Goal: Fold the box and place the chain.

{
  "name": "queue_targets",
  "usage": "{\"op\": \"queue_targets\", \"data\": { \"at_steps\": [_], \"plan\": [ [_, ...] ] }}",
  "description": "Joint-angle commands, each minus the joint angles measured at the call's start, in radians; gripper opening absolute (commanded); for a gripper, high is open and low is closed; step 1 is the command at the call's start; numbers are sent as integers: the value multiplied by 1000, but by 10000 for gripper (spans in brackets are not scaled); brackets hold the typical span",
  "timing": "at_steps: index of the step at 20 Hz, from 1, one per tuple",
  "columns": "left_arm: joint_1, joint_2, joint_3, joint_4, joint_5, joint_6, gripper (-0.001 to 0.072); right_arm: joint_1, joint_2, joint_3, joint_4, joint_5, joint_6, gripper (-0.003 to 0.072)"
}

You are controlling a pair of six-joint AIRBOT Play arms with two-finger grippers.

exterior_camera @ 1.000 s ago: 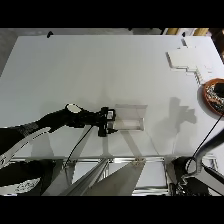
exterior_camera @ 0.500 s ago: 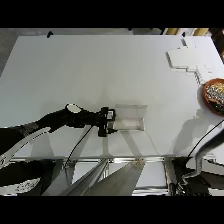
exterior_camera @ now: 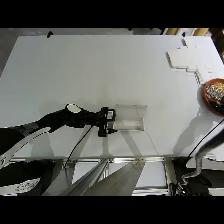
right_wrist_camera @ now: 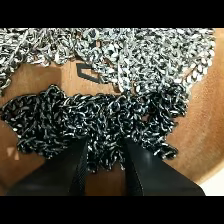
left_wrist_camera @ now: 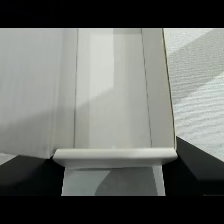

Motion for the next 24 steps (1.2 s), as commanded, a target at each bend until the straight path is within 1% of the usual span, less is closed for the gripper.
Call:
{"op": "queue_targets", "data": {
  "at_steps": [1, 2, 4, 6, 9, 11, 13, 15, 18, 21, 24],
  "plan": [
    [0, 0, 0, 0, 0, 0, 29, -1, -22, 0, 13, 11, -6, 135],
    [0, 0, 0, 0, 0, 0, 29, -1, -19, 0, 13, 16, -6, 12],
    [0, 0, 0, 0, 0, 0, 29, -1, 6, 0, 27, 29, -6, 16],
    [0, 0, 0, 0, 1, 0, 29, -1, 69, 0, 74, 37, -7, 16],
    [0, 0, 0, 0, 0, 0, 29, 6, 208, 0, 186, 57, -8, 16],
    [0, 0, 0, 0, 0, 0, 29, 53, 303, 0, 240, 86, -8, 16],
    [0, 0, 0, 0, 0, 0, 29, 151, 392, 0, 283, 123, -26, 16],
    [0, 0, 0, 0, 0, 0, 29, 285, 474, 0, 298, 180, -34, 16],
    [0, 0, 0, 0, 0, 0, 29, 473, 586, 0, 298, 307, -49, 16],
    [0, 0, 0, 0, 0, 0, 29, 609, 683, 0, 322, 414, -48, 16],
    [0, 0, 0, 0, 0, 0, 29, 738, 766, 0, 355, 463, -38, 16]
  ]
}}
